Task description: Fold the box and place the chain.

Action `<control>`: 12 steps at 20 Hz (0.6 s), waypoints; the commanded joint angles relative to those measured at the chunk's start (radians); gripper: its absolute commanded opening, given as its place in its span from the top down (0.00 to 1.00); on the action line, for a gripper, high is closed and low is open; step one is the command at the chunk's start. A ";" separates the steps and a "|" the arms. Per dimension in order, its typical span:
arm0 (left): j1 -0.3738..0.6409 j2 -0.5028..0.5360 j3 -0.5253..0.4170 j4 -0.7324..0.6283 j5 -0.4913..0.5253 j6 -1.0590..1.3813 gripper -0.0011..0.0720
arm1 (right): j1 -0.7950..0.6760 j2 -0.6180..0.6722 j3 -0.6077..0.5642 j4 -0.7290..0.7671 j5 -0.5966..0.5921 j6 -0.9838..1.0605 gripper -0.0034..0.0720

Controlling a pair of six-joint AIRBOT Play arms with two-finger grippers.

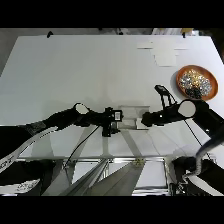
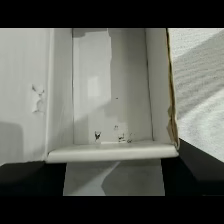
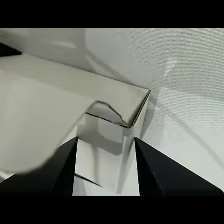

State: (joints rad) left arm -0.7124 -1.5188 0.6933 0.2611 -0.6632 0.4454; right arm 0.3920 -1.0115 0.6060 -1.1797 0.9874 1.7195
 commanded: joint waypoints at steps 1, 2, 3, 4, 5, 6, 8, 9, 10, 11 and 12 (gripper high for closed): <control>0.000 0.001 0.000 0.000 0.000 0.000 0.61 | 0.090 -0.049 0.032 -0.103 -0.008 0.203 0.42; 0.000 0.001 0.000 0.000 0.000 0.000 0.61 | 0.110 -0.060 0.036 -0.137 -0.005 0.245 0.42; 0.000 0.001 0.000 0.000 0.000 0.000 0.61 | 0.127 -0.070 0.039 -0.175 0.002 0.288 0.42; 0.000 0.001 0.000 0.000 0.000 0.000 0.61 | 0.140 -0.080 0.039 -0.208 0.008 0.332 0.42; 0.000 0.001 0.000 0.000 0.000 0.000 0.61 | 0.155 -0.089 0.040 -0.242 0.014 0.381 0.42; 0.000 0.001 0.000 0.000 0.000 0.000 0.61 | 0.167 -0.093 0.040 -0.272 0.014 0.417 0.42; 0.000 0.001 0.000 0.000 0.000 0.000 0.61 | 0.191 -0.101 0.049 -0.328 0.012 0.463 0.42; 0.000 0.001 0.000 0.000 0.000 0.000 0.61 | 0.200 -0.106 0.060 -0.348 0.009 0.475 0.42; 0.000 0.001 0.000 0.000 0.000 0.000 0.61 | 0.205 -0.113 0.074 -0.358 0.001 0.477 0.42; 0.000 0.001 0.000 0.000 0.000 0.000 0.61 | 0.212 -0.124 0.088 -0.360 -0.001 0.477 0.42; 0.000 0.001 0.000 0.000 0.000 0.000 0.61 | 0.220 -0.135 0.099 -0.361 0.000 0.477 0.42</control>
